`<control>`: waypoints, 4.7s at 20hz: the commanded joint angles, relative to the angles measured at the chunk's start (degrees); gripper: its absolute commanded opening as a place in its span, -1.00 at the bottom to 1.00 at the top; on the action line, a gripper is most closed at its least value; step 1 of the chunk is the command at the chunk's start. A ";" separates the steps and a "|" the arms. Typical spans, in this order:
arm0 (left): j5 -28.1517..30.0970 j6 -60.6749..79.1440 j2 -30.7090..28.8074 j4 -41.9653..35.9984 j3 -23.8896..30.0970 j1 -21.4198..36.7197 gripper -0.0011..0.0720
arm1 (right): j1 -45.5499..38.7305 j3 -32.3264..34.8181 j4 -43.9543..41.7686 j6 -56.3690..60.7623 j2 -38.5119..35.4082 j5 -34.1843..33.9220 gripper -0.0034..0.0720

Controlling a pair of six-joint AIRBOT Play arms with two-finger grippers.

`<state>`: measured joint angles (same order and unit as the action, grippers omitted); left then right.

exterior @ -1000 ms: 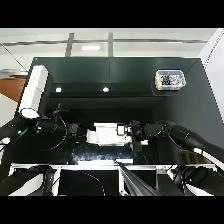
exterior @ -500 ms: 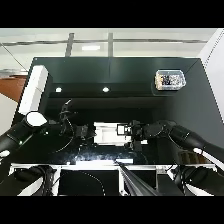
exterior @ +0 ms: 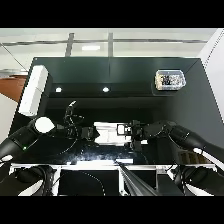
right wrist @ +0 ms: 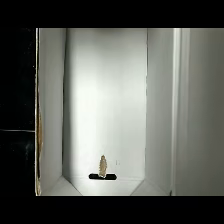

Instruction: Fold the box and place the chain.

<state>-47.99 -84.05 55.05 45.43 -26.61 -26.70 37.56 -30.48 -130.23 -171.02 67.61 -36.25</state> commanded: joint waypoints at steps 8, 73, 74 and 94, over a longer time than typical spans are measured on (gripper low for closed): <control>3.45 -4.92 0.04 3.58 -0.07 -2.80 0.97 | 0.07 0.02 -0.02 0.02 0.04 0.00 0.54; -7.56 -52.94 17.70 44.17 -19.26 -26.88 0.28 | 0.07 0.00 0.00 0.24 0.04 0.00 0.55; -7.56 -52.94 18.27 44.22 -19.37 -26.99 0.28 | 0.07 0.02 0.00 0.24 0.04 0.00 0.54; -7.98 -57.02 20.68 44.37 -22.18 -27.30 -0.24 | 0.07 0.02 0.00 0.26 0.04 -0.04 0.55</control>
<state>-56.03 -139.79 75.53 89.76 -48.69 -53.95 37.56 -30.48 -130.21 -170.78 67.61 -36.27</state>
